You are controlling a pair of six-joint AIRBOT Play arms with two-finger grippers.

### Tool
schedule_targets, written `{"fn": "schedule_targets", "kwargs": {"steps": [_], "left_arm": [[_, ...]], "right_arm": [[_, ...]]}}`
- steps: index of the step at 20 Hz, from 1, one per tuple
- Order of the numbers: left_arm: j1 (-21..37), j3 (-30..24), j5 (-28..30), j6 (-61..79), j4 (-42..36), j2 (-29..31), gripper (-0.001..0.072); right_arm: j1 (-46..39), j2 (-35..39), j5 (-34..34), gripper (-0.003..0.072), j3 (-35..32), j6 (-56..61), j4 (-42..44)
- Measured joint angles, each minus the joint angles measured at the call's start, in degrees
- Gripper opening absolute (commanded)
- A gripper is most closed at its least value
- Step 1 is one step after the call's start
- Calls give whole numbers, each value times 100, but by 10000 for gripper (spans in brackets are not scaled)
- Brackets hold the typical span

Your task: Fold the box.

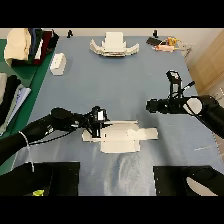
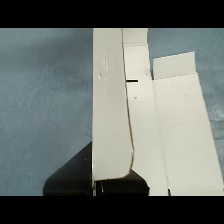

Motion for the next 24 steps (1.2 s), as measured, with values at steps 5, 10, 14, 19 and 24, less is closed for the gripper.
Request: {"fn": "schedule_targets", "kwargs": {"steps": [5,10,14,19,24], "left_arm": [[-31,42,90,72,0,190,12],[-437,-205,546,229,-50,245,12],[-702,-297,728,317,-109,114,12],[-785,-326,804,348,-284,-15,14],[-664,-280,656,173,-317,-48,14]], "right_arm": [[2,0,11,323,0,2,0],[2,0,15,323,0,2,0],[2,0,17,323,0,0,0],[2,0,118,323,0,2,2],[2,0,164,323,0,2,2]]}}
